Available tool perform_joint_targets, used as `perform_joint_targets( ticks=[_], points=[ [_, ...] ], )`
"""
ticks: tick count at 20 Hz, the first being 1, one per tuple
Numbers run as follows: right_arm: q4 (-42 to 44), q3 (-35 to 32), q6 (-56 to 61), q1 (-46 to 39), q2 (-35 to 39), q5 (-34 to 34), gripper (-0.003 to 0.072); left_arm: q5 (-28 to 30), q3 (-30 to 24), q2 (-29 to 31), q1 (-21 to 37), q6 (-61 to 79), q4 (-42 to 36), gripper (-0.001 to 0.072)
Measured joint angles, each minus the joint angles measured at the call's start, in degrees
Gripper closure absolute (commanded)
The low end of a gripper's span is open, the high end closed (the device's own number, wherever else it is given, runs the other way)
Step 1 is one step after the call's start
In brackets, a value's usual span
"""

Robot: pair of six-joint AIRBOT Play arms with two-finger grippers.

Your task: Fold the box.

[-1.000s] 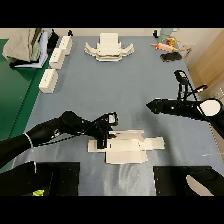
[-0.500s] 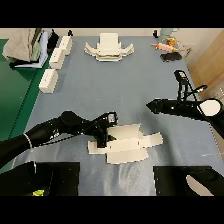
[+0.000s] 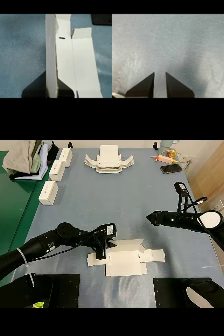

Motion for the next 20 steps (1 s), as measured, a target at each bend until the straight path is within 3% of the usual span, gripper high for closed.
perform_joint_targets(
  ticks=[7,15,20],
  points=[
    [0.0,0.0,0.0,0.0,0.0,0.0,0.0455,4.4,-0.1,0.3,-0.2,1.1,0.0,0.0697],
    [0.0,0.0,0.0,0.0,0.0,-0.4,0.0460,12.4,-3.0,0.3,-8.0,3.0,0.0,0.0696],
    [0.0,0.0,0.0,0.0,0.0,-0.4,0.0461,15.3,-4.5,0.4,-9.6,3.1,-0.3,0.0694]
  ],
)
